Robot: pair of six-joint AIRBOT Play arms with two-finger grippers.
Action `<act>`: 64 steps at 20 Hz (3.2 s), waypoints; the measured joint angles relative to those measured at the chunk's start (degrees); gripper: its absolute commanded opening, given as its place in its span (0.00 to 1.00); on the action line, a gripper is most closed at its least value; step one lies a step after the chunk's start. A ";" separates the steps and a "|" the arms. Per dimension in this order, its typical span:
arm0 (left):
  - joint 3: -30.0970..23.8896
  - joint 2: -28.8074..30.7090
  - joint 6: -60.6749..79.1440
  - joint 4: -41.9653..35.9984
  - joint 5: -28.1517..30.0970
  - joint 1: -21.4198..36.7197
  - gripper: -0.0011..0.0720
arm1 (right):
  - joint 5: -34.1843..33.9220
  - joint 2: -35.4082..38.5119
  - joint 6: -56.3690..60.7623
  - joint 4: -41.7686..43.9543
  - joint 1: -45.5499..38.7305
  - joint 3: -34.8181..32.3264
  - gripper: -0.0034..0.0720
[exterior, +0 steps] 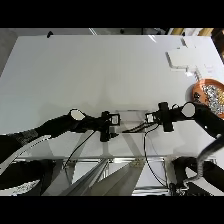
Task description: Fold the box and place the chain.
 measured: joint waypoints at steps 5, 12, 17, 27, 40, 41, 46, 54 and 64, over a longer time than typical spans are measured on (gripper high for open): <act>0.02 0.00 -0.02 0.00 0.00 0.00 0.49 | 2.49 2.38 2.86 0.02 0.00 -0.02 0.07; 0.00 0.00 -0.02 0.00 0.00 0.00 0.49 | 10.03 17.31 10.16 8.33 -0.02 -0.04 0.07; 0.02 0.00 0.00 0.00 -0.02 0.00 0.49 | 12.22 23.06 10.47 25.40 3.72 -0.04 0.07; 0.00 0.00 0.00 0.00 -0.02 0.00 0.49 | 1.22 18.82 13.35 30.60 20.68 -0.04 0.08; 0.02 0.00 0.00 0.00 0.00 0.00 0.49 | 11.65 20.46 21.27 7.13 10.16 7.96 0.39; 0.02 0.00 0.00 0.00 0.00 0.00 0.49 | 13.77 20.65 21.62 5.55 6.75 8.22 0.39; 0.00 0.00 0.00 0.00 0.00 0.00 0.49 | 18.40 16.85 15.06 1.92 -5.09 7.74 0.38; 0.02 0.00 0.00 0.00 0.00 0.00 0.49 | 11.41 3.96 8.31 0.68 -3.98 7.34 0.34; 0.00 0.00 0.00 0.00 0.00 0.00 0.49 | 7.65 -4.70 2.64 -0.50 -3.26 7.17 0.33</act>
